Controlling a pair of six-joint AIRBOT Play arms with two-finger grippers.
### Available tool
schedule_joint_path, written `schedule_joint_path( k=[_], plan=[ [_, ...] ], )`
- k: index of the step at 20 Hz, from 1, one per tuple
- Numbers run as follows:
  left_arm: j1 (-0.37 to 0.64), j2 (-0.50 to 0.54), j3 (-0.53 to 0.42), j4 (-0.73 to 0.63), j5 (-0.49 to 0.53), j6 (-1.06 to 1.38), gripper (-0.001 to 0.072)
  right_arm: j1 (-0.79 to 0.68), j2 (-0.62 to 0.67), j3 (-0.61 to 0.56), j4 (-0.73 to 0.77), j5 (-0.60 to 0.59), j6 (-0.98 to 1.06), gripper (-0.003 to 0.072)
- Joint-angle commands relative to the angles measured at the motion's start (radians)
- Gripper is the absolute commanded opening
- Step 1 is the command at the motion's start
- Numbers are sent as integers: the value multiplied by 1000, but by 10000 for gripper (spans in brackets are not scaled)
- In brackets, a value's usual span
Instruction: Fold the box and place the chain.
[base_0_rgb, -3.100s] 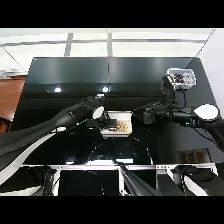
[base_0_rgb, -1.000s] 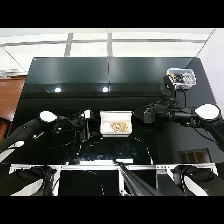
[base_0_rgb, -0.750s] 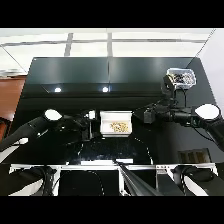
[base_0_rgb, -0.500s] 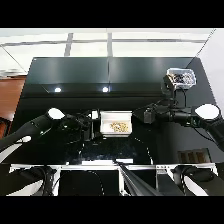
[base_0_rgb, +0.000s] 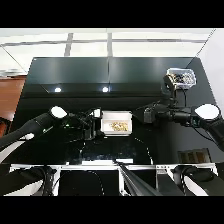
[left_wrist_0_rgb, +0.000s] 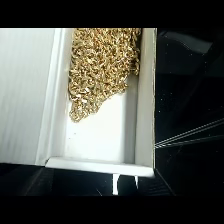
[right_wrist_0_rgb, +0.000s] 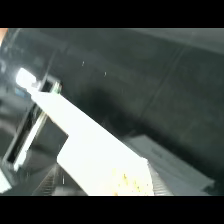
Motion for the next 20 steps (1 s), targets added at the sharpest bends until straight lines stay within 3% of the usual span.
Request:
schedule_joint_path(
  k=[1, 6, 10, 15, 17, 20],
  plan=[
    [-1, -3, 3, 5, 1, -7, 356, 1, -3, 4, 114, -161, 36, 710],
    [-1, -3, 3, 5, 1, -7, 356, 39, -66, 40, 38, -168, 131, 707],
    [-1, -3, 3, 5, 1, -7, 356, 109, -179, 196, -240, -148, 220, 707],
    [-1, -3, 3, 5, 1, -7, 357, 235, -298, 390, -688, 82, 408, 707],
    [-1, -3, 3, 5, 2, -8, 357, 258, -298, 417, -727, 137, 341, 707],
    [-1, -3, 3, 5, 1, -8, 357, 258, -297, 418, -651, 235, 146, 706]
  ],
)
